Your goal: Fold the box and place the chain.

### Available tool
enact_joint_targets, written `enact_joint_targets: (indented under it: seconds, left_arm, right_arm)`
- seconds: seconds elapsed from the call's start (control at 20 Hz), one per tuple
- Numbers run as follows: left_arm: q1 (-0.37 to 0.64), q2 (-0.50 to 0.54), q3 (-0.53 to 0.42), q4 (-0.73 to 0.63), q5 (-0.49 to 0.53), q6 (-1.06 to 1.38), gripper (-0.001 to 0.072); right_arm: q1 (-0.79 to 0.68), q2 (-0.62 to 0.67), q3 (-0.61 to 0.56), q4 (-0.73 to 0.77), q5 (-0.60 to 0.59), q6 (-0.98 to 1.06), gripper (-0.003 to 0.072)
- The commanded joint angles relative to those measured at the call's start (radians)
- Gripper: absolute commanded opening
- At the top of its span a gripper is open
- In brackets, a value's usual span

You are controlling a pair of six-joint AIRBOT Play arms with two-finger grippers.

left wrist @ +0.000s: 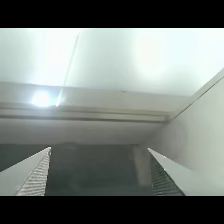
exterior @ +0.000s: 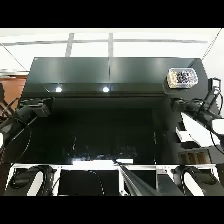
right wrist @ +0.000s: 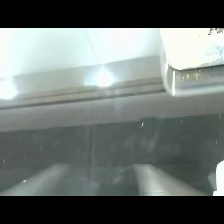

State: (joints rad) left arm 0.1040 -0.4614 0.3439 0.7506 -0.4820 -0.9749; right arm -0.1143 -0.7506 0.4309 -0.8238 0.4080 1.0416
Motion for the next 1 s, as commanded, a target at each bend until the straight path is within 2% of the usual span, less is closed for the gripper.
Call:
enact_joint_targets:
  seconds: [0.0, 0.1, 0.2, 0.3, 0.4, 0.55, 0.75, 0.95]
  left_arm:
    - [-0.052, -0.12, 0.034, -0.074, 0.029, 0.068, 0.072]
    - [-0.092, -0.197, 0.079, -0.004, -0.014, 0.119, 0.072]
    - [-0.109, -0.252, 0.119, 0.073, -0.04, 0.052, 0.072]
    - [-0.109, -0.275, 0.139, 0.113, -0.05, -0.016, 0.072]
    - [-0.109, -0.275, 0.139, 0.131, -0.051, -0.024, 0.072]
    - [-0.109, -0.276, 0.139, 0.135, -0.05, -0.024, 0.0719]
    - [-0.11, -0.277, 0.139, 0.128, -0.051, -0.023, 0.0719]
    - [-0.11, -0.277, 0.139, 0.127, -0.053, -0.024, 0.0719]
  right_arm:
    - [-0.005, -0.144, 0.106, -0.096, -0.01, -0.011, 0.071]
    - [-0.089, -0.267, 0.294, -0.414, 0.083, 0.199, 0.071]
    - [-0.238, -0.417, 0.506, -0.731, 0.182, 0.456, 0.0709]
    - [-0.408, -0.56, 0.706, -0.835, 0.339, 0.52, 0.0709]
    - [-0.561, -0.675, 0.877, -0.837, 0.539, 0.519, 0.0709]
    - [-0.731, -0.787, 1.003, -0.787, 0.757, 0.401, 0.0709]
    - [-0.856, -0.911, 1.014, -0.512, 0.939, -0.008, 0.0709]
    - [-0.865, -0.941, 0.978, -0.524, 0.966, -0.195, 0.0709]
